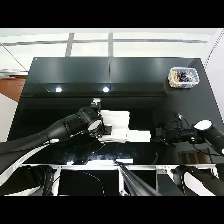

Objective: Fold the box and place the chain.

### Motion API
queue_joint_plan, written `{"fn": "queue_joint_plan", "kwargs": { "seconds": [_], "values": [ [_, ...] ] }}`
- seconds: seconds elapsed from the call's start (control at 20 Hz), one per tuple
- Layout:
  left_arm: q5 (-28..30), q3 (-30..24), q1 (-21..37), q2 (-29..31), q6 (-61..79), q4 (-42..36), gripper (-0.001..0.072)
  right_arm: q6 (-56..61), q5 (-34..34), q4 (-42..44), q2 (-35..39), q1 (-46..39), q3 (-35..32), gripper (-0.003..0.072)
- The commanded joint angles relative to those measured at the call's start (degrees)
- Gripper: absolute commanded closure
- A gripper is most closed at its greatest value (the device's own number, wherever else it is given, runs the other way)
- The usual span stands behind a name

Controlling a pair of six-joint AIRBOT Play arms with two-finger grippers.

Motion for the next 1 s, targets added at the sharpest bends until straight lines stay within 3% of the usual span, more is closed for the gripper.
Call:
{"fn": "queue_joint_plan", "kwargs": {
  "seconds": [0.0,0.25,0.5,0.55,0.6,0.75,0.8,0.85,0.95],
  "values": [
    [0.02,0.00,0.04,-0.02,0.07,-0.20,0.0681,-1.88,-3.13,3.39,-3.02,5.22,-0.15,0.0664],
    [0.02,0.00,0.04,-0.02,0.07,-0.20,0.0681,-8.39,-3.43,14.10,-3.13,8.31,0.00,0.0663],
    [0.04,0.00,0.04,-0.02,0.07,-0.17,0.0681,-9.92,-3.37,15.54,-3.13,10.93,0.26,0.0658],
    [0.02,0.00,0.04,-0.02,0.07,-0.20,0.0681,-9.97,-3.34,15.54,-3.13,10.93,0.55,0.0472],
    [0.02,0.00,0.02,-0.02,0.07,-0.20,0.0681,-10.01,-3.08,15.52,-3.13,10.93,0.92,0.0340],
    [0.02,0.00,0.04,-0.02,0.07,-0.20,0.0681,-11.52,-1.16,15.67,-3.13,11.52,2.45,0.0263],
    [0.02,0.00,0.04,-0.02,0.07,-0.20,0.0681,-11.50,-1.03,15.72,-3.13,12.15,2.93,0.0076],
    [0.02,0.00,0.04,-0.02,0.07,-0.20,0.0681,-11.47,-0.90,15.72,-3.13,13.09,3.56,0.0011],
    [0.02,0.00,0.04,-0.02,0.07,-0.20,0.0681,-11.47,-0.79,15.96,-3.13,15.56,5.20,0.0010]
  ]
}}
